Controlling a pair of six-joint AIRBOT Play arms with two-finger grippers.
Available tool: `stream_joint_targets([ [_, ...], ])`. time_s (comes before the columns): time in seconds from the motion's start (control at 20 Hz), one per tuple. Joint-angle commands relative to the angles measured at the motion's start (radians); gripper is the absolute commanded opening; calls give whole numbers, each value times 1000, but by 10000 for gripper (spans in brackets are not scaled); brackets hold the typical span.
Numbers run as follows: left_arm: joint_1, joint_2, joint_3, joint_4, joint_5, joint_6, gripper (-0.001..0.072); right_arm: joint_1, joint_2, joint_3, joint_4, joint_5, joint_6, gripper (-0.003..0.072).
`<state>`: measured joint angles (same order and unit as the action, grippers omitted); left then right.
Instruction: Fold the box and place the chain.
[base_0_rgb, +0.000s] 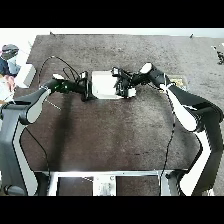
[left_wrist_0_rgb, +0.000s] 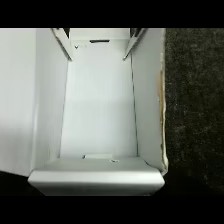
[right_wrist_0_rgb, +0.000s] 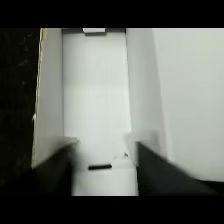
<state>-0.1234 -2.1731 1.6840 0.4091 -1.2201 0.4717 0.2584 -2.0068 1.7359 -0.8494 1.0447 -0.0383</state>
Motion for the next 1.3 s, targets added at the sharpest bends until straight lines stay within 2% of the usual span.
stream_joint_targets([
  [0.0, 0, 0, 0, 1, -2, 0, 278, -13, 20, 0, -45, 25, 77, 190],
  [0.05, 0, 0, 0, 1, -2, 0, 277, -22, 35, 0, -70, 37, 124, 92],
  [0.15, 0, 0, 0, 2, -2, 0, 277, -42, 72, 0, -142, 55, 276, 91],
  [0.35, 0, 0, 0, 1, -2, 0, 277, -100, 155, 0, -273, 59, 768, 91],
  [0.55, 0, 0, 0, 1, -2, 0, 277, -214, 150, -2, -280, 169, 1088, 86],
  [0.6, 0, 0, 0, 1, -2, 0, 277, -238, 141, -2, -279, 185, 1120, 12],
  [0.85, 0, 0, 0, 1, -2, 0, 277, -292, 66, -2, -178, 214, 1181, 12],
  [1.0, 0, 0, 0, 1, -2, 0, 277, -277, 7, -2, -120, 233, 1176, 12],
  [1.25, 0, 0, 0, 1, -2, 0, 277, -230, -56, -2, 64, 253, 1090, 13],
])
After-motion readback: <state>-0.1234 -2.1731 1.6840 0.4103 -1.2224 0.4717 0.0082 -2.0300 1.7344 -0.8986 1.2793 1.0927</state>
